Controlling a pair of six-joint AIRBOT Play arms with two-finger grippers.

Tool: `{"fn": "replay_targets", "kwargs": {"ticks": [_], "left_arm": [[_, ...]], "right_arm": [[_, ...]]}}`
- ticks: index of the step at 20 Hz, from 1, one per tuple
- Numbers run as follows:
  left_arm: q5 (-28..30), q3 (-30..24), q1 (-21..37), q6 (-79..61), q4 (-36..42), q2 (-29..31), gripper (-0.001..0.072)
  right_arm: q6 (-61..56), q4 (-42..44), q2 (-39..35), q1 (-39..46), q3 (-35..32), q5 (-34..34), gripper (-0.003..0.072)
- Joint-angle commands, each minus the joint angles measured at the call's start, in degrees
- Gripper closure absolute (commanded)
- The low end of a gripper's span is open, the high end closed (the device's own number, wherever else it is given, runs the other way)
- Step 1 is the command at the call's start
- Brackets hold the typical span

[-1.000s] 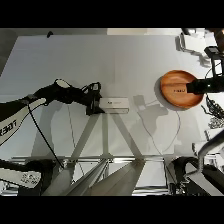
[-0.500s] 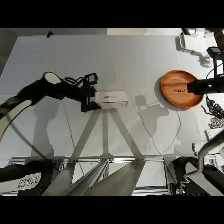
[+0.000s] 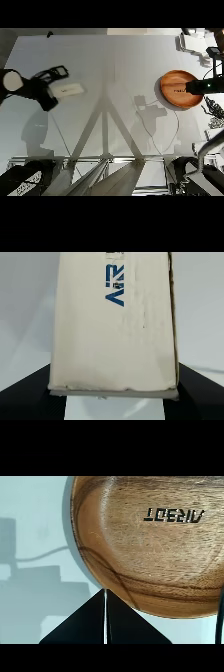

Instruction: Fold the box and place the chain.

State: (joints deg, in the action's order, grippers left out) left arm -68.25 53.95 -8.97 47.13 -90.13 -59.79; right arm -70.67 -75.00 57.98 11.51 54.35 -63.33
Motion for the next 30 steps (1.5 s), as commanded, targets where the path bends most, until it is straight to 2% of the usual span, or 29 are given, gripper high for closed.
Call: {"fn": "replay_targets", "kwargs": {"ticks": [1, 4, 6, 7, 9, 11, 13, 14, 15, 16, 17, 18, 21, 26, 27, 28, 29, 30], "left_arm": [[7.82, 0.04, 8.92, 11.04, -0.22, 1.64, 0.07], [20.33, -0.98, 19.41, 10.86, 18.14, 1.66, 0.0702], [29.68, -5.68, 24.13, 7.28, 29.86, 1.64, 0.0703], [33.86, -8.79, 25.03, 5.42, 32.41, 1.64, 0.0703], [40.83, -15.19, 25.09, 0.87, 32.33, 1.07, 0.0701], [43.56, -19.34, 25.16, -1.92, 32.26, -1.6, 0.0701], [43.95, -21.2, 25.16, -2.32, 32.26, -6.08, 0.0684], [43.54, -21.2, 25.09, -2.29, 32.3, -8.35, 0.0643], [43.34, -21.2, 25.07, -2.29, 32.3, -10.32, 0.0488], [43.32, -21.2, 25.07, -2.16, 32.28, -11.69, 0.0244], [43.39, -21.2, 25.07, -2.16, 32.28, -12.22, 0.0032], [43.21, -21.18, 25.07, -2.16, 32.26, -11.96, 0.0009], [41.18, -21.05, 25.09, -2.16, 32.26, -6.82, 0.001], [38.01, -21.05, 25.11, -2.19, 32.26, 11.65, 0.0015], [38.01, -21.05, 25.11, -2.19, 32.24, 15.32, 0.0122], [37.9, -21.05, 25.11, -2.25, 31.3, 18.75, 0.0445], [36.61, -21.03, 25.07, -2.38, 29.07, 21.62, 0.0583], [34.14, -21.03, 25.07, -2.36, 26.77, 23.71, 0.0573]], "right_arm": [[0.02, 0.68, -0.04, 0.04, 0.02, -0.07, 0.0678], [0.02, 0.68, -0.04, 0.04, 0.02, 0.02, 0.0677], [0.0, 0.7, -0.04, 0.04, 0.04, 0.55, 0.0677], [0.0, 0.68, -0.04, 0.04, 0.02, 1.18, 0.0677], [0.0, 0.68, -0.04, 0.04, 0.02, 3.26, 0.0677], [-0.02, 0.7, -0.04, 0.04, 0.04, 5.66, 0.0677], [-0.02, 0.9, -0.04, 0.04, 0.04, 7.58, 0.0677], [0.0, 0.9, -0.04, 0.04, 0.04, 8.09, 0.0677], [0.0, 0.87, -0.04, 0.04, 0.04, 8.35, 0.0677], [0.0, 0.9, -0.04, 0.04, 0.04, 8.48, 0.0677], [0.0, 0.9, -0.04, 0.04, 0.02, 8.48, 0.0677], [0.0, 0.9, -0.04, 0.04, 0.04, 8.46, 0.0677], [0.0, 0.87, -0.04, 0.04, 0.04, 8.39, 0.0677], [0.02, 0.87, -0.04, 0.04, 0.04, 8.52, 0.0677], [0.02, 0.87, -0.04, 0.04, 0.04, 8.52, 0.0677], [0.02, 0.87, -0.04, 0.04, 0.04, 8.52, 0.0677], [0.02, 0.87, -0.04, 0.04, 0.04, 8.52, 0.0677], [0.02, 0.87, -0.04, 0.04, 0.04, 8.52, 0.0677]]}}
